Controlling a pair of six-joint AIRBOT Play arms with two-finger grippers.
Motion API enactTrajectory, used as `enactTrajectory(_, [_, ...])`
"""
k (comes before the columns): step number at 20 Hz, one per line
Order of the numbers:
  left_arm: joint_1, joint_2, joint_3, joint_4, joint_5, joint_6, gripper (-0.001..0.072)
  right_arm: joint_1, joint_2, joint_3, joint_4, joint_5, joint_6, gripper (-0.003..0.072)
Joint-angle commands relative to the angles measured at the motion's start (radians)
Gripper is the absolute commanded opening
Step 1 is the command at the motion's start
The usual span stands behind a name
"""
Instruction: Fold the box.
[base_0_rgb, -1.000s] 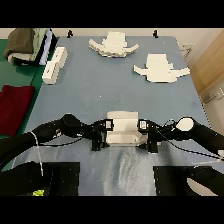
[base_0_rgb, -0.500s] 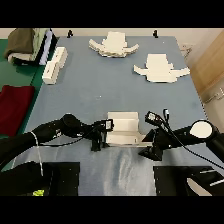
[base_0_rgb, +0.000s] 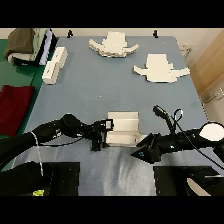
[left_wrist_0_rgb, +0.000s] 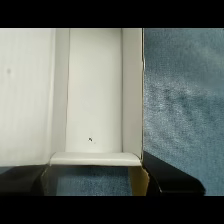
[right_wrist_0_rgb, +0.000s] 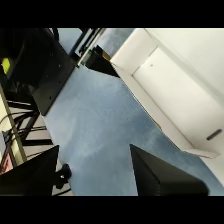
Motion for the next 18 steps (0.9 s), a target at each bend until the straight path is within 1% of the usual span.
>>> enactTrajectory(1, [0.0, 0.0, 0.0, 0.0, 0.0, 0.0, 0.0528, 0.001, 0.004, 0.001, 0.108, -0.048, 0.042, 0.0622])
enactTrajectory(2, [0.0, 0.0, 0.0, 0.0, 0.0, 0.0, 0.0528, 0.001, 0.004, 0.001, 0.115, -0.055, 0.07, 0.0546])
enactTrajectory(3, [0.0, 0.0, 0.0, 0.0, 0.0, 0.0, 0.0528, 0.001, 0.004, 0.001, 0.117, -0.064, 0.098, 0.0448])
enactTrajectory(4, [0.0, 0.0, 0.0, 0.0, 0.001, 0.0, 0.0528, 0.001, 0.004, 0.001, 0.119, -0.079, 0.129, 0.0379])
enactTrajectory(5, [0.0, 0.0, 0.0, 0.0, 0.0, 0.0, 0.0528, 0.001, 0.003, 0.001, 0.12, -0.098, 0.15, 0.0365])
enactTrajectory(7, [0.0, 0.0, 0.0, 0.0, 0.001, 0.0, 0.0528, 0.001, 0.003, 0.001, 0.15, -0.178, 0.16, 0.0365])
enactTrajectory(8, [0.0, 0.0, 0.0, 0.0, 0.0, 0.0, 0.0528, 0.001, -0.006, 0.001, 0.155, -0.23, 0.186, 0.0319])
enactTrajectory(9, [0.0, 0.0, 0.0, 0.0, 0.0, 0.0, 0.0528, -0.001, -0.028, 0.004, 0.152, -0.27, 0.211, 0.0236])
enactTrajectory(11, [0.0, 0.0, 0.0, 0.0, 0.001, 0.0, 0.0528, -0.001, -0.138, 0.04, 0.147, -0.288, 0.217, 0.0172])
enactTrajectory(12, [0.0, 0.0, 0.0, 0.0, 0.0, 0.0, 0.0528, -0.001, -0.214, 0.072, 0.14, -0.288, 0.215, 0.0039])
enactTrajectory(14, [0.0, 0.0, 0.0, 0.0, 0.0, 0.0, 0.0528, -0.001, -0.359, 0.145, 0.129, -0.289, 0.148, 0.0005])
enactTrajectory(18, [0.0, 0.0, 0.0, 0.0, 0.0, 0.0, 0.0528, -0.001, -0.607, 0.274, 0.1, -0.292, 0.092, 0.0006])
